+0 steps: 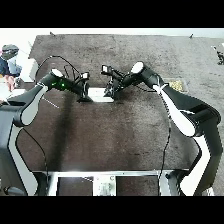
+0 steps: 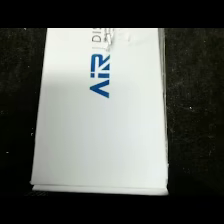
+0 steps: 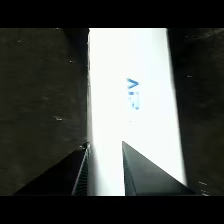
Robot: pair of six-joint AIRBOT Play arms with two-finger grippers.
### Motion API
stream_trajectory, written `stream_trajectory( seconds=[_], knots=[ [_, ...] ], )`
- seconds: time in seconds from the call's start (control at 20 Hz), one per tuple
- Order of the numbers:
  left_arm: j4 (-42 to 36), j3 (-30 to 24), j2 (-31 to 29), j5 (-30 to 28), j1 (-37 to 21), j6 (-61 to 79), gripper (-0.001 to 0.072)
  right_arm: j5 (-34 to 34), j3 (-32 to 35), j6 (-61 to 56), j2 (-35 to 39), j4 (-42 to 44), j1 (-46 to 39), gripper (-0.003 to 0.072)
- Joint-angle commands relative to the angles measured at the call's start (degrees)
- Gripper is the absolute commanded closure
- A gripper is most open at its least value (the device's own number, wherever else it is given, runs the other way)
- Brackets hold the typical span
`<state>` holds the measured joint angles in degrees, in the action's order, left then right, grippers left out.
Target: Fold the box and place the chain.
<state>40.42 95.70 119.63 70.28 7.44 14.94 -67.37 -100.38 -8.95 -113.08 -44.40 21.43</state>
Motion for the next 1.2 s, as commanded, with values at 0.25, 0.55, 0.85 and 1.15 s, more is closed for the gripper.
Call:
stream_trajectory(
  seconds=[0.25,0.55,0.85,1.15],
  knots=[
    [-0.1,0.0,0.0,-0.3,0.0,-0.1,0.0365,1.2,0.2,1.6,0.8,14.6,-3.2,0.0677],
    [-0.1,0.0,0.0,-0.3,0.0,-0.1,0.0365,2.2,2.7,-1.8,-3.1,14.2,-3.3,0.0677],
    [-0.1,0.0,0.0,-0.3,0.0,-0.1,0.0365,1.8,3.0,-5.9,-4.2,8.2,-3.2,0.0677],
    [-0.1,0.0,0.0,-0.3,0.0,-0.1,0.0366,2.3,2.9,-4.3,-0.5,14.0,-3.2,0.0678]
  ],
)
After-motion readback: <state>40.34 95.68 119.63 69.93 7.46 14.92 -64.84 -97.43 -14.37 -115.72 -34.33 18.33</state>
